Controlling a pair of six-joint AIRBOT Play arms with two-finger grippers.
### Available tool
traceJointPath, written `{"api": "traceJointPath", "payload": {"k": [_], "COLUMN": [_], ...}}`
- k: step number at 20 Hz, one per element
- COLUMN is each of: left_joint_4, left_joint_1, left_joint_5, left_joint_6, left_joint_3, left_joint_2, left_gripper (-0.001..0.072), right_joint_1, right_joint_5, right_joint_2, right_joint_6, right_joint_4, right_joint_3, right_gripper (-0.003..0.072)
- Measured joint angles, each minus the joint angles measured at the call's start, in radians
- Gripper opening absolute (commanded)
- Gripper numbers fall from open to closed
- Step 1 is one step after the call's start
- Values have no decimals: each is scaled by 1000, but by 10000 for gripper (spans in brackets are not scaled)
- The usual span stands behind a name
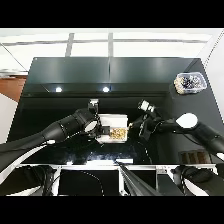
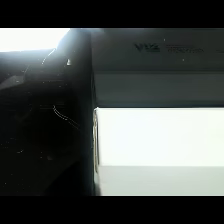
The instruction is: Fold the box and place the chain.
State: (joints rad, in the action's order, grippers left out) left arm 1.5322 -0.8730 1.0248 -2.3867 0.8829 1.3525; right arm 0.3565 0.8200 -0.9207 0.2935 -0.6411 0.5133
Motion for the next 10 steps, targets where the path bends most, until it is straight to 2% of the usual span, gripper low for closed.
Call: {"api": "traceJointPath", "payload": {"k": [3,5,8,10], "left_joint_4": [0,0,0,0], "left_joint_1": [0,0,0,0], "left_joint_5": [4,5,5,5], "left_joint_6": [0,0,0,0], "left_joint_3": [0,0,0,0], "left_joint_2": [0,0,0,0], "left_gripper": [30,30,30,30], "right_joint_1": [-28,-30,6,44], "right_joint_5": [116,165,183,172], "right_joint_2": [103,138,152,133], "right_joint_6": [143,208,258,284], "right_joint_4": [13,74,167,177], "right_joint_3": [92,137,165,171], "right_gripper": [61,61,62,64]}}
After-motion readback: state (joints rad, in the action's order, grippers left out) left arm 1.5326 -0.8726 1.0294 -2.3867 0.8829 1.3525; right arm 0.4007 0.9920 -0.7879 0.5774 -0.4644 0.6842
